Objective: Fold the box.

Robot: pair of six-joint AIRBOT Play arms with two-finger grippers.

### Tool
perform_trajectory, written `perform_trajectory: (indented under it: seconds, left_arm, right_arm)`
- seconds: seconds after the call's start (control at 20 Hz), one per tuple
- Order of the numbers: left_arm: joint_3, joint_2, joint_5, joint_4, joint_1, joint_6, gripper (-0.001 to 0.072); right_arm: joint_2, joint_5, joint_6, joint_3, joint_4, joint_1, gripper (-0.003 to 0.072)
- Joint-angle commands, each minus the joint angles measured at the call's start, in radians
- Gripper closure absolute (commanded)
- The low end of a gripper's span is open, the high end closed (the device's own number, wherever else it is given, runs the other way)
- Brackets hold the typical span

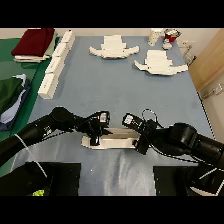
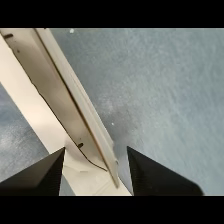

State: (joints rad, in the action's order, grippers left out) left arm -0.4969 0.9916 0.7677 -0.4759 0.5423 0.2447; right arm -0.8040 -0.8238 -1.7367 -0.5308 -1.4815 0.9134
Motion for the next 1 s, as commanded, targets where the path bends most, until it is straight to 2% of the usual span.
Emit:
perform_trajectory:
  seconds: [0.0, 0.15, 0.6, 0.8, 0.95]
  left_arm:
    - [0.0, 0.0, -0.001, 0.001, 0.0, 0.0, 0.0695]
    - [0.0, 0.0, -0.001, 0.001, 0.0, 0.0, 0.0695]
    - [0.0, 0.0, -0.001, 0.005, 0.0, 0.0, 0.0695]
    - [0.0, 0.0, -0.001, 0.005, 0.0, 0.0, 0.0694]
    - [0.0, 0.0, -0.001, 0.005, 0.0, 0.0, 0.0695]
  right_arm:
    - [-0.001, 0.069, -0.253, 0.02, -0.162, -0.061, 0.0091]
    - [-0.003, 0.121, -0.28, 0.058, -0.166, -0.06, 0.009]
    - [-0.002, 0.119, -0.286, 0.076, -0.171, -0.06, 0.0091]
    - [-0.002, 0.111, -0.415, 0.096, -0.29, -0.06, 0.0091]
    - [-0.002, 0.106, -0.438, 0.096, -0.311, -0.06, 0.0091]
